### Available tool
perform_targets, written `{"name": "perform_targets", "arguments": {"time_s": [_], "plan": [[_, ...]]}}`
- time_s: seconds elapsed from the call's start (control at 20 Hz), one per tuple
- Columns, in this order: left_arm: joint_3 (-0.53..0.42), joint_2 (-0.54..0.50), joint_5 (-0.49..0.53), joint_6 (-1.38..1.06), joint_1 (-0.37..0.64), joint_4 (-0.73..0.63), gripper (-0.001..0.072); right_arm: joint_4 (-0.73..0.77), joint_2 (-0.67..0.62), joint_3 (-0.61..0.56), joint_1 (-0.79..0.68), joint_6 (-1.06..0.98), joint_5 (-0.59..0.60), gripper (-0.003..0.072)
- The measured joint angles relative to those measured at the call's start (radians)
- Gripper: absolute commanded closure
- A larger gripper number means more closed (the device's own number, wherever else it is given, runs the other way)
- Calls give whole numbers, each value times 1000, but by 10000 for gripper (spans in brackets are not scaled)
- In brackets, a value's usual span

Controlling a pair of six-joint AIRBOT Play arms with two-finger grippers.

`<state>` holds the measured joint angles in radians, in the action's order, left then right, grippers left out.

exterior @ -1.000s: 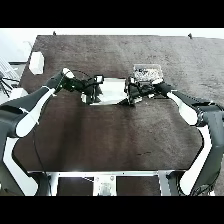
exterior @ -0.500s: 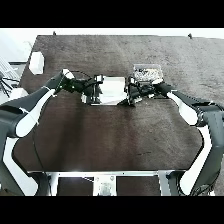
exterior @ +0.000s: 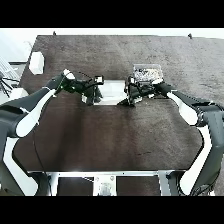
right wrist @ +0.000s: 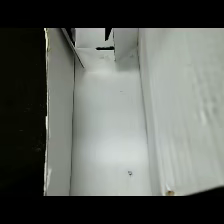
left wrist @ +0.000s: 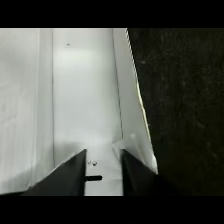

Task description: Fold the box and place the chain.

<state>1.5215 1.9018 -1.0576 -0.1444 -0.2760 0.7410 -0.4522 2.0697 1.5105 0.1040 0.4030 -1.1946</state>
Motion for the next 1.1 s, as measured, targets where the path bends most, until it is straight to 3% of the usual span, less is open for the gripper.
{"name": "perform_targets", "arguments": {"time_s": [0.1, 0.4, 0.65, 0.95, 1.1], "plan": [[0, 0, 2, 0, 0, 24, 689, 1, 0, 0, 0, 0, 1, 249], [3, -14, -21, 13, 31, 39, 690, 2, 0, 0, 0, 0, 3, 249], [5, -71, -109, 69, 130, -84, 692, 1, 0, 0, 0, 0, 2, 249], [0, -199, -182, 357, 216, -130, 693, 0, 0, 0, 0, 0, 2, 249], [-31, -245, -156, 558, 235, -132, 694, 0, 0, 0, 0, 1, 1, 249]]}}
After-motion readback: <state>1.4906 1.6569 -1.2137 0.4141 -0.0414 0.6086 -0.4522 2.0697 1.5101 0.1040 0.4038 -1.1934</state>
